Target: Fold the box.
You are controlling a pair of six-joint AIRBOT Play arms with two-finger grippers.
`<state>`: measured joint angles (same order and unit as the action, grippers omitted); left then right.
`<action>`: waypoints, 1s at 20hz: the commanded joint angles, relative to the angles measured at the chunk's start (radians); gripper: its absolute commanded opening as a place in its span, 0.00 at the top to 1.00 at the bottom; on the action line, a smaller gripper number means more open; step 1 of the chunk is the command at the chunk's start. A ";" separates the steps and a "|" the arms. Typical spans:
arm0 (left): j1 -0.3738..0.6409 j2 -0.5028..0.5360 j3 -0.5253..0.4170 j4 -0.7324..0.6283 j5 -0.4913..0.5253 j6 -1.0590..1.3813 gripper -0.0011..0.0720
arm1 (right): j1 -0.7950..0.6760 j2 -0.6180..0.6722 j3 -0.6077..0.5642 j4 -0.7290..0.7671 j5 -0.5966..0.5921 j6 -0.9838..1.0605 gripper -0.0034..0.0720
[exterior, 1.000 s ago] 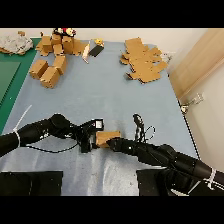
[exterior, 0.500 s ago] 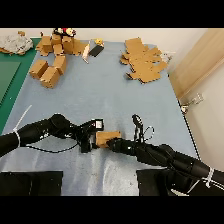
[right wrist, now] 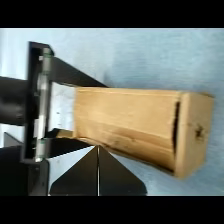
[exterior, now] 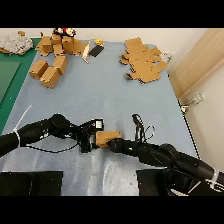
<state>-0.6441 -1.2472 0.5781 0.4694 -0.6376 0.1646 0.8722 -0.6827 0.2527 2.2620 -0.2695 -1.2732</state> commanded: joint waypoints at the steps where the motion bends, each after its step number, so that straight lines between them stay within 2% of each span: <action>1: 0.001 0.000 0.000 0.000 0.000 0.000 0.38 | -0.043 0.122 0.029 -0.127 -0.144 0.053 0.95; 3: 0.001 0.000 0.000 0.000 0.000 0.000 0.38 | -0.100 0.204 0.050 -0.307 -0.244 0.200 0.95; 4: 0.001 0.000 0.000 0.000 0.000 0.000 0.38 | -0.134 0.236 0.068 -0.457 -0.332 0.302 0.95; 6: 0.001 0.000 0.000 0.000 0.000 0.000 0.38 | -0.201 0.258 0.118 -0.759 -0.606 0.488 0.95; 7: 0.001 0.000 0.000 0.000 0.000 0.000 0.38 | -0.235 0.257 0.149 -0.852 -0.752 0.523 0.95; 9: 0.001 0.000 0.000 0.000 0.000 0.000 0.38 | -0.288 0.237 0.209 -0.920 -0.948 0.522 0.95; 10: 0.001 0.001 0.000 0.000 0.000 0.000 0.38 | -0.306 0.233 0.227 -0.918 -0.975 0.522 0.95; 20: -0.001 0.000 0.000 -0.002 0.007 0.000 0.38 | -0.317 0.221 0.233 -0.885 -0.942 0.653 0.95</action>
<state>-0.6441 -1.2472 0.5777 0.4675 -0.6338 0.1646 0.5583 -0.4538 0.4831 1.3861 -1.1965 -0.6643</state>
